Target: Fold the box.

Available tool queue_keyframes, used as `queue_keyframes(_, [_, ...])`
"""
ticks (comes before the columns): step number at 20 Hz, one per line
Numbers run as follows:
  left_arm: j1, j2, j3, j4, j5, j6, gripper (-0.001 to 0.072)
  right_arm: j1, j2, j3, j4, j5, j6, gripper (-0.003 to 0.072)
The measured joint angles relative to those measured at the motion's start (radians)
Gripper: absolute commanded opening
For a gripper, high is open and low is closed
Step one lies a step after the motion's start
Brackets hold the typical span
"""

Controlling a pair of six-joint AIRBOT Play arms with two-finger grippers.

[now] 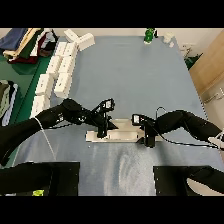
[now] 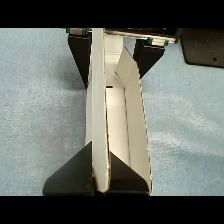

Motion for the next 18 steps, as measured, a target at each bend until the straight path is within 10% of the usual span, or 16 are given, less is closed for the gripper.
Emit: queue_keyframes(18, [-0.001,0.0,0.0,-0.01,0.0,0.0,0.0013,0.0,0.0,0.0,0.0,0.0,0.0,0.0525])
